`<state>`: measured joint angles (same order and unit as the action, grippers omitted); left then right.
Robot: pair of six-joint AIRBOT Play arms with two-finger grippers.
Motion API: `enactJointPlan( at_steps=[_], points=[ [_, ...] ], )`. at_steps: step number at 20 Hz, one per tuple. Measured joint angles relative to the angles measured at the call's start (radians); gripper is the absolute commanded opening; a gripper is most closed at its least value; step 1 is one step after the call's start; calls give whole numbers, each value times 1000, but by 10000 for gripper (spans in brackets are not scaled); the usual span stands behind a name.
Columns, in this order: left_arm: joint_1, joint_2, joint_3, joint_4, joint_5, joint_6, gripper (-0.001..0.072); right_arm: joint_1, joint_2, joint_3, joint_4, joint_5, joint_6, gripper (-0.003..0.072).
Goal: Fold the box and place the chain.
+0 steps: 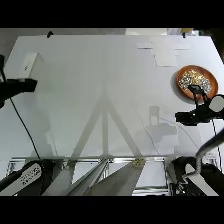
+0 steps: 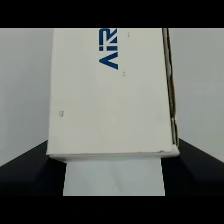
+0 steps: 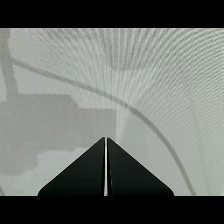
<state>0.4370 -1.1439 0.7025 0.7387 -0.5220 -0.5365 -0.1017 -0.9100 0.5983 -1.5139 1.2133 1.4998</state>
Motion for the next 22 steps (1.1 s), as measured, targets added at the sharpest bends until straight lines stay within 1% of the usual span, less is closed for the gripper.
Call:
enactJointPlan(
  at_steps=[2, 4, 5, 7, 8, 9, 10, 11, 12, 15, 17, 19, 22],
  points=[
    [84, -34, 0, 69, -33, -56, 10, 0, 0, 0, 0, 0, 0, 17],
    [143, -71, -1, 135, -63, -95, 12, 0, 0, 0, 0, 0, 0, 17],
    [163, -91, -2, 171, -79, -107, 33, 0, 0, 0, 0, 0, 0, 17],
    [187, -131, -2, 239, -101, -122, 119, 0, 0, 0, 0, 0, 0, 17],
    [194, -151, -3, 274, -115, -128, 208, 0, 0, 0, 0, 0, 0, 17],
    [199, -169, -3, 304, -133, -132, 348, 0, 0, 0, 0, 0, 0, 17],
    [203, -183, -4, 329, -147, -137, 516, 0, 0, 0, 0, 0, 0, 17],
    [205, -193, -3, 347, -160, -137, 663, 0, 0, 0, 0, 0, 0, 17],
    [207, -200, -3, 360, -176, -138, 692, 0, 0, 0, 0, 0, 0, 17],
    [210, -204, -3, 388, -187, -158, 693, 0, 0, 0, 0, 0, 0, 17],
    [211, -188, -5, 413, -200, -174, 693, 0, 0, 0, 0, 0, 0, 17],
    [211, -153, -7, 440, -232, -185, 693, 0, 0, 0, 0, 0, 0, 17],
    [209, -70, -6, 429, -229, -201, 691, 0, 0, 0, 0, -1, 0, 17]
  ],
)
